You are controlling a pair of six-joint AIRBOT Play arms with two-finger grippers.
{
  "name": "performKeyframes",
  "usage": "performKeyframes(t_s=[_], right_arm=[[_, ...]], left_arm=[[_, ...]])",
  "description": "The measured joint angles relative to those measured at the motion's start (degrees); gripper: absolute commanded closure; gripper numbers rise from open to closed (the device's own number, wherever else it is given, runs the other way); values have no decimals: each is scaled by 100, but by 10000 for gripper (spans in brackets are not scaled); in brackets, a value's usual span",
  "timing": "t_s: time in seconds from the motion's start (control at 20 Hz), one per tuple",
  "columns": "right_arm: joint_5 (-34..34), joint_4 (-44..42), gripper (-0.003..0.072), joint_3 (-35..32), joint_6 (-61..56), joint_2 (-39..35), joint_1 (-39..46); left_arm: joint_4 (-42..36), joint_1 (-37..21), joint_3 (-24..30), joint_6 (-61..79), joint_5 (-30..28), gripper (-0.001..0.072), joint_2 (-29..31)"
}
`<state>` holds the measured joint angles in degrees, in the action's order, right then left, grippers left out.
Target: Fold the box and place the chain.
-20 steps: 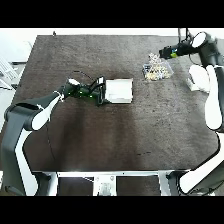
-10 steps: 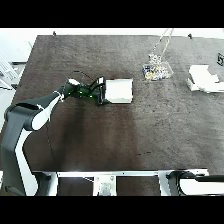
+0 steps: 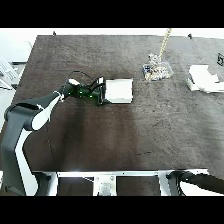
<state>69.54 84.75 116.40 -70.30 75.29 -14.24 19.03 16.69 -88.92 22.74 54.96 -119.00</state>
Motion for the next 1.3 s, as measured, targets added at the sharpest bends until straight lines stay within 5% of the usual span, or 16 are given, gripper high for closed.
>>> performKeyframes(t_s=[0.5,1.05,1.3], right_arm=[[208,-149,676,-1235,-118,-55,-597],[-949,-1078,676,-3025,-160,0,-636],[-2009,-1388,676,-3910,-162,55,-638]], left_arm=[[0,0,0,0,-2,195,0],[0,0,0,0,0,195,0],[0,0,0,0,0,195,0]])
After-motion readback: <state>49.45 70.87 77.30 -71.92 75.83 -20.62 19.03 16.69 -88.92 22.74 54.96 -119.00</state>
